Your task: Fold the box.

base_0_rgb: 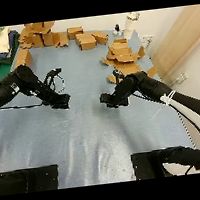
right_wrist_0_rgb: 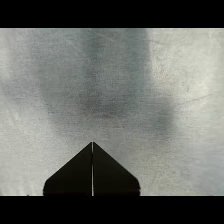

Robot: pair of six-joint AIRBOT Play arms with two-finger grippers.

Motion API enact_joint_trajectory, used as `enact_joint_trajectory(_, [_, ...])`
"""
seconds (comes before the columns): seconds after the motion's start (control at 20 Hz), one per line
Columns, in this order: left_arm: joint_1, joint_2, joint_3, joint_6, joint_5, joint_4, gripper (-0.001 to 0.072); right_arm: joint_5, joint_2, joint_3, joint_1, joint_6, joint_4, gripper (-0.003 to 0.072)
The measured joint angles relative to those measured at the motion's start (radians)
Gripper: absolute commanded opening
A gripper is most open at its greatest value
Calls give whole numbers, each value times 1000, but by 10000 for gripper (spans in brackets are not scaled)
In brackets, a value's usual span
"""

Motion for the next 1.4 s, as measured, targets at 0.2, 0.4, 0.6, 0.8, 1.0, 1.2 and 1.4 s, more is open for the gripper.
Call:
enact_joint_trajectory(0.2, [0,0,0,0,0,0,11,0,0,0,0,0,0,4])
enact_joint_trajectory(0.4, [0,0,0,0,0,0,11,0,0,0,0,0,0,3])
enact_joint_trajectory(0.6, [0,0,0,0,0,0,11,9,0,0,0,0,0,3])
enact_joint_trajectory(0.8, [0,0,0,0,0,0,11,41,0,0,0,0,-11,4])
enact_joint_trajectory(1.0, [0,0,0,0,0,0,11,78,-1,0,0,11,-3,4])
enact_joint_trajectory(1.2, [0,0,0,0,0,0,11,90,-4,22,-42,0,-14,6])
enact_joint_trajectory(1.4, [0,0,0,0,0,0,11,20,-26,118,-257,-106,-45,304])
